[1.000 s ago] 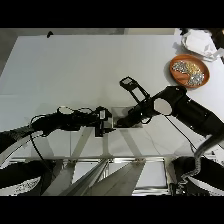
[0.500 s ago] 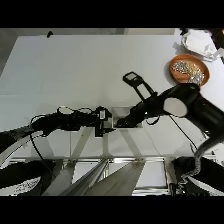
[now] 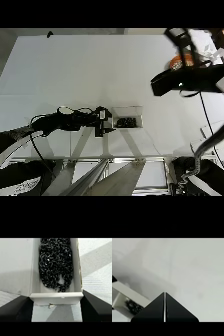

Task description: Fold the box and place the chain.

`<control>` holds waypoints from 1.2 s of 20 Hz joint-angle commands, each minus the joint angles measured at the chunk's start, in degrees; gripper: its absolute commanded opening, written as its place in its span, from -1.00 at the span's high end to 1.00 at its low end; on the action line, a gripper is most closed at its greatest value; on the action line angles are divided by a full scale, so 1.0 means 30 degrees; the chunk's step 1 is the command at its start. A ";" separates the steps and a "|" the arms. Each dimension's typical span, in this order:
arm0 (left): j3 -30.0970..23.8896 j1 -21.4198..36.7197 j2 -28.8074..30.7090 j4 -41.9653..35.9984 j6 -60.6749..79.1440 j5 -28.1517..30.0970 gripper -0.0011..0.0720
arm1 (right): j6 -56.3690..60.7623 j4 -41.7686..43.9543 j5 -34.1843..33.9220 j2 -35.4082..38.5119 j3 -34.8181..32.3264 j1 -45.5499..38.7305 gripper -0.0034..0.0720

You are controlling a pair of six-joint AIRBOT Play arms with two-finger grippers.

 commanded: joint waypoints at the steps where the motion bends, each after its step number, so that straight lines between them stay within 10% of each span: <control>1: 0.0015 0.0015 0.0000 0.0000 0.0000 0.0000 -0.14 | -0.6645 1.0229 0.1421 -0.0823 0.0131 -0.6186 0.89; 7: 0.0015 0.0015 0.0000 0.0000 0.0000 0.0000 -0.14 | -0.9049 0.8983 0.5632 -0.5770 0.0124 -0.7752 0.83; 10: 0.0015 0.0015 0.0000 0.0000 0.0000 0.0000 -0.14 | -0.9595 0.8743 0.4656 -0.7927 0.0124 -0.6433 -0.09; 24: 0.0015 0.0015 0.0000 0.0000 0.0000 0.0007 -0.14 | -1.4389 0.5530 0.7672 -0.9974 0.0124 0.0160 0.14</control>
